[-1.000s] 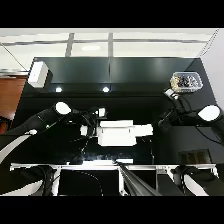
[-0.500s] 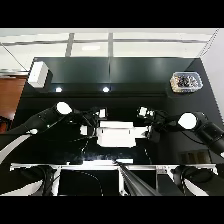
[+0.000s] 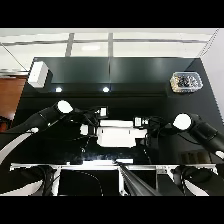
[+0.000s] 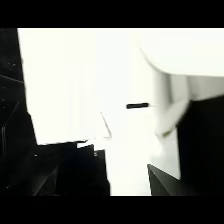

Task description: Fold the box and place the chain.

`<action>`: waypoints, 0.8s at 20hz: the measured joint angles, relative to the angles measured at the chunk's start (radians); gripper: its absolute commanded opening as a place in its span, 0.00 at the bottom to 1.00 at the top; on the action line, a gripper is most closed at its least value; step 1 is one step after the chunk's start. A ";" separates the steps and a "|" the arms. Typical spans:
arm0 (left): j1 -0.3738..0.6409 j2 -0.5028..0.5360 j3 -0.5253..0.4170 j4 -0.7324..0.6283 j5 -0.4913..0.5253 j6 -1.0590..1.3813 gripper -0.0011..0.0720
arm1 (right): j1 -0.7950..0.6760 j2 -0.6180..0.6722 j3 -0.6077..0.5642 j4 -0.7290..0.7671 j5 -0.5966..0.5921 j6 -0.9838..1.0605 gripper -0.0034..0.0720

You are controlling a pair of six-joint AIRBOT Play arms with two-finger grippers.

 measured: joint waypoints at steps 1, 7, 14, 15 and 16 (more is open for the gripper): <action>0.000 0.000 0.001 0.000 0.001 -0.003 0.05 | 0.013 -0.001 -0.011 0.003 -0.005 -0.007 0.89; 0.000 0.000 0.004 -0.001 0.004 -0.009 0.05 | 0.133 -0.004 -0.084 0.027 -0.140 -0.024 0.90; 0.000 0.000 0.004 -0.003 0.005 -0.012 0.05 | 0.194 -0.004 -0.103 0.101 -0.317 -0.027 0.89; 0.000 0.000 0.004 -0.003 0.005 -0.012 0.05 | 0.196 -0.004 -0.104 0.119 -0.324 -0.027 0.89; 0.000 0.000 0.004 -0.003 0.005 -0.011 0.05 | 0.196 -0.004 -0.104 0.142 -0.332 -0.025 0.89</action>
